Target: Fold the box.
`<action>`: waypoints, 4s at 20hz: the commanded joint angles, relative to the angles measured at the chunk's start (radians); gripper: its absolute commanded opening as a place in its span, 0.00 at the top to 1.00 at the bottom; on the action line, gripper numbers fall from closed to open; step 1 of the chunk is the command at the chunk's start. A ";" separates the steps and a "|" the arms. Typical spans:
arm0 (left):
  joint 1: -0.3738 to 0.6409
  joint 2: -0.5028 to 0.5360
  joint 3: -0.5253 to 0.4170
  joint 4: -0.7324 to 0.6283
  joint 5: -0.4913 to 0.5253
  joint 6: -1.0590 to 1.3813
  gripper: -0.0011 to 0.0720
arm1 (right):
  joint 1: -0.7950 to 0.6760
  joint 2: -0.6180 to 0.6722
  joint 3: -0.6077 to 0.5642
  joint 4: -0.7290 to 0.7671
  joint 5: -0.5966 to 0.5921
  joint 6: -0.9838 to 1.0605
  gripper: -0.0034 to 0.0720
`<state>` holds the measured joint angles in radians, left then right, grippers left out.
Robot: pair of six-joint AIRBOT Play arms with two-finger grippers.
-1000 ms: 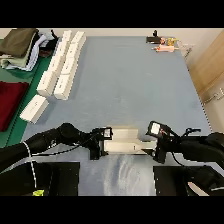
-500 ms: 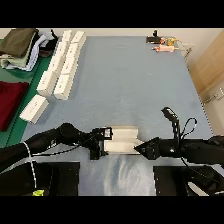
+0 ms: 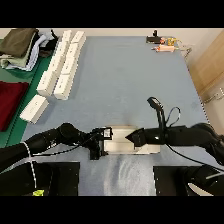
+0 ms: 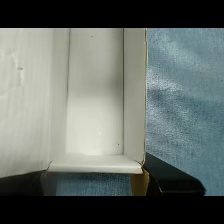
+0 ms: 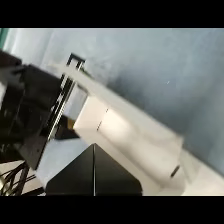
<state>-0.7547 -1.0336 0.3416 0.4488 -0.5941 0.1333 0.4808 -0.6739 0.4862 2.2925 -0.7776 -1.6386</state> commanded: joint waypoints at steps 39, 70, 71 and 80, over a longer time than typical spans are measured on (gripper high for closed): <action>0.000 0.000 0.000 0.000 0.000 0.000 0.27 | 0.053 -0.134 0.236 -0.549 -0.288 -0.095 0.95; 0.000 0.000 0.000 0.000 0.000 0.000 0.27 | 0.062 -0.056 -0.018 -0.662 -0.187 -0.521 0.27; 0.000 0.001 0.000 0.000 0.000 0.000 0.27 | 0.062 -0.056 -0.018 -0.663 -0.187 -0.521 0.27; 0.000 0.000 0.000 0.000 0.000 0.000 0.27 | 0.062 -0.056 -0.018 -0.662 -0.133 -0.521 0.27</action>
<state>-0.7547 -1.0336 0.3416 0.4488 -0.5945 0.1337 0.5423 -0.7292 0.4679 1.6302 -0.9443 -2.1597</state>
